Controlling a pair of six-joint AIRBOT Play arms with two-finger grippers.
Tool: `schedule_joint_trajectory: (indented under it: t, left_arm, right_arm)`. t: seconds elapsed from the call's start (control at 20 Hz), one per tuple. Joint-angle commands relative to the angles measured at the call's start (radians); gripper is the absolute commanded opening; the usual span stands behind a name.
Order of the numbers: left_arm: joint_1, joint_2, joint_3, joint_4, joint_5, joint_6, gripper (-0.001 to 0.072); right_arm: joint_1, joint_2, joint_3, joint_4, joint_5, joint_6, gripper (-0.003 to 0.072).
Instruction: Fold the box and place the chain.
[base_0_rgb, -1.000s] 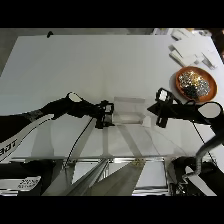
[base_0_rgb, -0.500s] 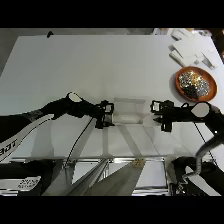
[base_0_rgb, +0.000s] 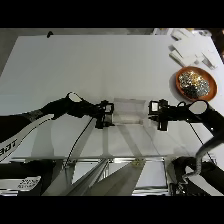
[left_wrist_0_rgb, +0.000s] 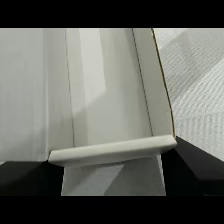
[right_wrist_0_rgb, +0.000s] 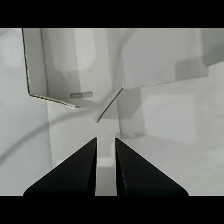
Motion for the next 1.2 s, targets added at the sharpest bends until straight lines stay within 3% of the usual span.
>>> schedule_joint_trajectory:
  t: [0.0, 0.45, 0.55, 1.15]
  left_arm:
    - [0.000, 0.000, 0.000, 0.000, 0.000, 0.000, 0.0195]
    - [0.000, 0.000, 0.000, 0.000, 0.000, 0.000, 0.0195]
    - [0.000, 0.000, 0.000, 0.000, 0.000, 0.000, 0.0195]
    - [0.000, 0.000, 0.000, 0.000, 0.000, 0.000, 0.0195]
  right_arm:
    - [0.024, -0.027, -0.006, 0.021, 0.008, -0.028, 0.0110]
    - [0.099, -0.042, -0.007, 0.033, -0.048, -0.025, 0.0089]
    - [0.099, -0.049, -0.007, 0.074, -0.047, -0.025, 0.0041]
    - [0.099, -0.080, -0.008, 0.220, -0.021, -0.056, 0.0060]
